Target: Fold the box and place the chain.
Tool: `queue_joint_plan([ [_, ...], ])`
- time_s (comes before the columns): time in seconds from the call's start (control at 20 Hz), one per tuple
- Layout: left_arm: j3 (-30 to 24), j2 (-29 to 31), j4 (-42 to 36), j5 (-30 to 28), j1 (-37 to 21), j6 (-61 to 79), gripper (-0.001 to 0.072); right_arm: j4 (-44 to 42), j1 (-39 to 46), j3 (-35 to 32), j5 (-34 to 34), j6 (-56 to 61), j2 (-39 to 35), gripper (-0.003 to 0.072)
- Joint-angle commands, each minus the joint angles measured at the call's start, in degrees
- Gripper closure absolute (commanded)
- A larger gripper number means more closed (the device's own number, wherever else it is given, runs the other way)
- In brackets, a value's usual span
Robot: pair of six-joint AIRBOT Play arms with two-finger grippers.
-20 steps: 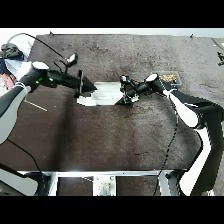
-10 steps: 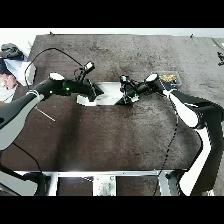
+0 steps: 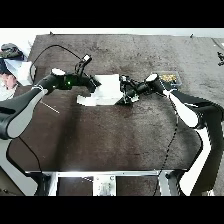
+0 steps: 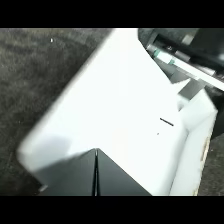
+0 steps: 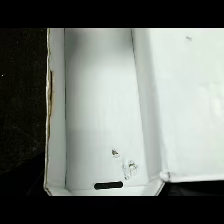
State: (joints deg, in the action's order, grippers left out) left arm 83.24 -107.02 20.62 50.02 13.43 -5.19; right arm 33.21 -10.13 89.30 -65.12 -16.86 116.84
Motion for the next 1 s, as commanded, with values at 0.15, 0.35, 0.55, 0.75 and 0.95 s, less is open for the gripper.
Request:
queue_joint_plan([
  [0.15, 0.9, -2.8, 1.5, -0.4, 0.4, -1.0, 0.0699, 0.0, 0.0, 0.0, 0.0, 0.0, 0.0, 0.0242],
  [0.35, 0.9, -2.9, 2.1, -1.0, 0.4, -0.7, 0.0698, 0.0, 0.0, 0.0, 0.0, 0.0, 0.0, 0.0243],
  [0.55, 0.9, -2.3, 2.2, -0.9, 0.4, 1.2, 0.0698, 0.0, 0.0, 0.0, 0.0, 0.0, 0.0, 0.0242],
  [0.75, 2.1, 2.1, 7.3, 2.1, -0.3, 6.8, 0.0699, 0.0, 0.0, 0.0, 0.0, 0.0, 0.0, 0.0242],
  [0.95, 2.5, 7.8, 12.0, 11.8, -3.3, 4.6, 0.0697, 0.0, 0.0, 0.0, 0.0, 0.0, 0.0, 0.0243],
])
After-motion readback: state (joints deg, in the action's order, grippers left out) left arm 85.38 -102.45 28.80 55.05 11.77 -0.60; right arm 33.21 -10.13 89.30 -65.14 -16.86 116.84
